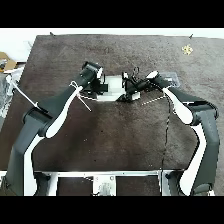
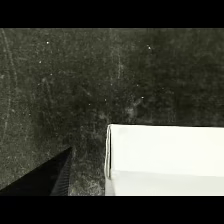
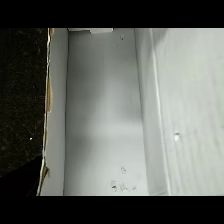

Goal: Fold the box and place the chain.

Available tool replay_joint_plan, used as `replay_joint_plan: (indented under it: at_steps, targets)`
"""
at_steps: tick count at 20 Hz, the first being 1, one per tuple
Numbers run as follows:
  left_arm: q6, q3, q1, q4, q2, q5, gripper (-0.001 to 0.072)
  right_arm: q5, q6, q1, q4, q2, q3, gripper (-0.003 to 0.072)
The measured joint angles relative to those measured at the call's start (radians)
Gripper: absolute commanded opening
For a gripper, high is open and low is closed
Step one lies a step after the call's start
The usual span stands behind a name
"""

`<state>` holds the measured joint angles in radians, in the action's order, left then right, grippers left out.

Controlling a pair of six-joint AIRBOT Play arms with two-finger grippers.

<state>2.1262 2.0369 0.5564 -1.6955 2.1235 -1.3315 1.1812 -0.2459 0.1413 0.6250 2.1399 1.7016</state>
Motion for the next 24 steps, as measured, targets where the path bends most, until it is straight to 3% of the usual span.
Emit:
replay_joint_plan:
  at_steps: [3, 5, 6, 8, 9, 18, 19, 20, 24]
  targets:
    - [0.004, 0.001, 0.014, -0.020, 0.004, 0.003, 0.0282, 0.000, 0.000, 0.000, 0.000, 0.000, 0.000, 0.0447]
    - [0.011, 0.001, 0.016, -0.027, 0.006, 0.003, 0.0193, 0.000, 0.000, 0.000, 0.000, 0.000, 0.000, 0.0447]
    - [0.011, 0.001, 0.019, -0.031, 0.006, 0.003, 0.0107, 0.000, 0.000, 0.000, 0.000, 0.000, 0.000, 0.0447]
    - [0.014, 0.001, 0.020, -0.039, 0.007, 0.003, 0.0073, 0.000, 0.000, 0.000, 0.000, 0.000, 0.000, 0.0447]
    - [0.020, 0.001, 0.020, -0.040, 0.007, 0.002, 0.0011, 0.000, 0.000, 0.000, 0.000, 0.000, 0.000, 0.0447]
    - [0.061, 0.002, 0.020, -0.049, 0.007, -0.010, 0.0014, 0.000, -0.001, 0.000, 0.000, 0.000, 0.000, 0.0447]
    - [0.054, 0.002, 0.020, -0.050, 0.007, -0.008, 0.0067, 0.000, 0.000, 0.000, 0.000, 0.000, 0.000, 0.0447]
    - [0.043, 0.001, 0.020, -0.053, 0.007, -0.006, 0.0181, 0.000, 0.001, 0.000, 0.000, 0.000, 0.000, 0.0447]
    - [0.010, 0.000, 0.020, -0.059, -0.004, 0.000, 0.0194, 0.000, 0.001, 0.000, 0.000, 0.000, 0.000, 0.0447]
